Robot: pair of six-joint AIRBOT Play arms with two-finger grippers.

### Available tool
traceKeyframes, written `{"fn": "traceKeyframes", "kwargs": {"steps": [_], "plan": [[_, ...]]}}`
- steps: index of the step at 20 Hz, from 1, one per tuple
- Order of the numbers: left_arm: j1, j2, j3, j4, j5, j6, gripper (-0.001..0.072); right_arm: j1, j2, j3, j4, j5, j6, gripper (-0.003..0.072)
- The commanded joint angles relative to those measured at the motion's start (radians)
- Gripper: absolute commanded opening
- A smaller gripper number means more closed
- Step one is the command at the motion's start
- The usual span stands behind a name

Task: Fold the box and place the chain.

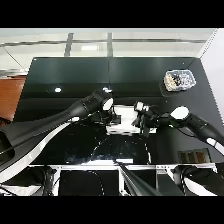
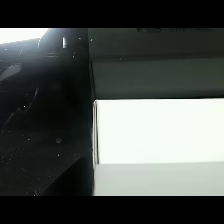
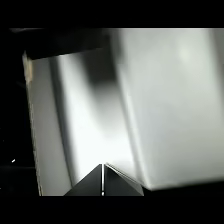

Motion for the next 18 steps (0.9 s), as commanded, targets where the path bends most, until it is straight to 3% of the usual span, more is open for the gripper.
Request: {"fn": "traceKeyframes", "kwargs": {"steps": [1, 3, 5, 8, 9, 12, 18], "plan": [[0.001, 0.0, 0.0, 0.002, -0.005, 0.002, 0.0025, -0.114, 0.123, 0.038, -0.192, 0.095, 0.587, 0.0012], [0.001, 0.0, 0.0, 0.002, -0.005, 0.002, 0.0025, -0.251, 0.193, 0.081, -0.334, 0.242, 0.842, 0.0012], [0.001, 0.0, 0.0, 0.002, -0.005, 0.002, 0.0025, -0.44, 0.219, 0.075, -0.427, 0.299, 1.028, 0.0012], [0.002, 0.0, 0.0, 0.002, -0.005, 0.002, 0.0025, -0.665, 0.192, -0.049, -0.354, 0.217, 1.242, 0.0012], [0.002, 0.0, 0.0, 0.002, -0.005, 0.002, 0.0025, -0.704, 0.167, -0.093, -0.286, 0.23, 1.231, 0.0011], [0.002, 0.0, 0.0, 0.002, -0.006, 0.002, 0.0025, -0.679, 0.08, -0.158, -0.129, 0.285, 1.086, 0.0011], [0.002, 0.0, 0.0, 0.002, -0.006, 0.002, 0.0025, -0.451, -0.106, -0.157, 0.064, 0.309, 0.859, 0.0012]]}}
